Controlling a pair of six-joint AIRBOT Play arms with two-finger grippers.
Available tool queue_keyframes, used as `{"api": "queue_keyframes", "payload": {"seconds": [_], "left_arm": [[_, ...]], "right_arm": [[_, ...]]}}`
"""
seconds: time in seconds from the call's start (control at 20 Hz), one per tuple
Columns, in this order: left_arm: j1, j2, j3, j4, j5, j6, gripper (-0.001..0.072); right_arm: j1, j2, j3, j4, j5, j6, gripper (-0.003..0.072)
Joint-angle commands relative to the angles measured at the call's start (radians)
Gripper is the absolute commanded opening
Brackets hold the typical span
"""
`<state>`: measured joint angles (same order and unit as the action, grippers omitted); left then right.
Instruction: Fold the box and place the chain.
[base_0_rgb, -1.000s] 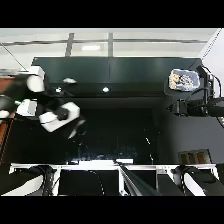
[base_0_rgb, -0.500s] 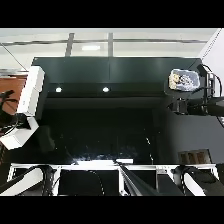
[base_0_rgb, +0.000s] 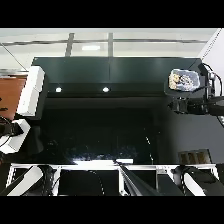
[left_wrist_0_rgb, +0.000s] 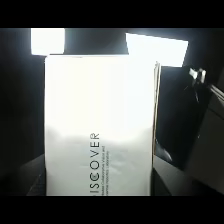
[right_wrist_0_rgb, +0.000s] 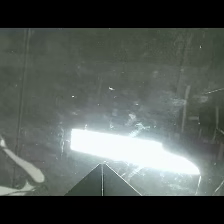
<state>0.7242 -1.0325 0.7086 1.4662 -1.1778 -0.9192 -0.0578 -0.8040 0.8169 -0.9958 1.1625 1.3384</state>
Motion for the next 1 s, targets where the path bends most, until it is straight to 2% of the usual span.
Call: {"api": "queue_keyframes", "payload": {"seconds": [0.0, 0.1, 0.5, 0.65, 0.7, 0.8, 0.95], "left_arm": [[0.023, 0.013, -0.051, -0.115, 0.131, 0.180, 0.0343], [0.027, 0.014, -0.051, -0.173, 0.164, 0.222, 0.0343], [0.028, 0.010, -0.051, -0.199, 0.250, 0.261, 0.0343], [0.027, -0.012, -0.051, -0.222, 0.251, 0.261, 0.0345], [0.027, -0.017, -0.051, -0.228, 0.251, 0.260, 0.0386], [0.026, -0.018, -0.050, -0.249, 0.258, 0.258, 0.0714], [-0.002, -0.010, 0.019, -0.306, 0.245, 0.258, 0.0714]], "right_arm": [[0.000, 0.000, 0.000, 0.001, 0.005, 0.028, 0.0016], [0.000, 0.000, 0.000, 0.001, 0.008, 0.034, 0.0016], [0.000, 0.000, 0.000, 0.002, 0.008, 0.047, 0.0016], [0.000, 0.000, 0.000, 0.001, 0.008, 0.047, 0.0016], [0.000, 0.000, 0.000, 0.002, 0.010, 0.047, 0.0016], [0.000, 0.000, 0.000, 0.001, 0.010, 0.047, 0.0016], [0.000, 0.000, 0.000, 0.004, 0.004, 0.040, 0.0016]]}}
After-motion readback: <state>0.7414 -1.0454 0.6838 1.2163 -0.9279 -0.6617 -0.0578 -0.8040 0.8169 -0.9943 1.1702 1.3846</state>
